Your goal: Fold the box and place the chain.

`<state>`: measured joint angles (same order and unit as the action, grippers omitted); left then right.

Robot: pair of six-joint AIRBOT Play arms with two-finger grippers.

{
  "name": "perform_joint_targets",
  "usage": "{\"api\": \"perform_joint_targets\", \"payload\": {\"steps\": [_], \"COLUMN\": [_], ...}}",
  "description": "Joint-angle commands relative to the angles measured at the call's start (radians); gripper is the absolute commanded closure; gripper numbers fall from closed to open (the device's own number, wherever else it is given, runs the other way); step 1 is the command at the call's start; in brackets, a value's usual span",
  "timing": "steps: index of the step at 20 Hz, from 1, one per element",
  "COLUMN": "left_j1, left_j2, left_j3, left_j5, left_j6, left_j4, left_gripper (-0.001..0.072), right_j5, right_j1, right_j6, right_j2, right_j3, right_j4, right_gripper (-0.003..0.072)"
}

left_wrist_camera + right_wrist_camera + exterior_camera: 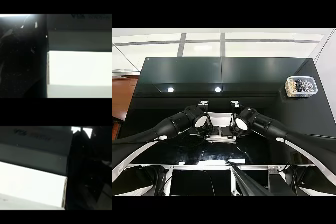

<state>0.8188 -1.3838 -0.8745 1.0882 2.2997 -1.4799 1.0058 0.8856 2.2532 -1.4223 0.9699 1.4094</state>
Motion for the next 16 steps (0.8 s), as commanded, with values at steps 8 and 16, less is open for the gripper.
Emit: {"api": "perform_joint_targets", "payload": {"steps": [8, 16], "left_j1": [0.0, 0.0], "left_j2": [0.0, 0.0], "left_j3": [0.0, 0.0], "left_j5": [-0.006, -0.007], "left_j6": [-0.001, -0.007], "left_j4": [0.0, 0.0], "left_gripper": [0.0679, 0.0679], "right_j5": [0.047, 0.05], "right_j1": [0.001, 0.001], "right_j6": [0.129, 0.137], "right_j2": [-0.008, -0.015], "right_j3": [0.003, 0.024], "right_j4": [0.055, 0.069], "right_gripper": [0.0397, 0.0404]}}
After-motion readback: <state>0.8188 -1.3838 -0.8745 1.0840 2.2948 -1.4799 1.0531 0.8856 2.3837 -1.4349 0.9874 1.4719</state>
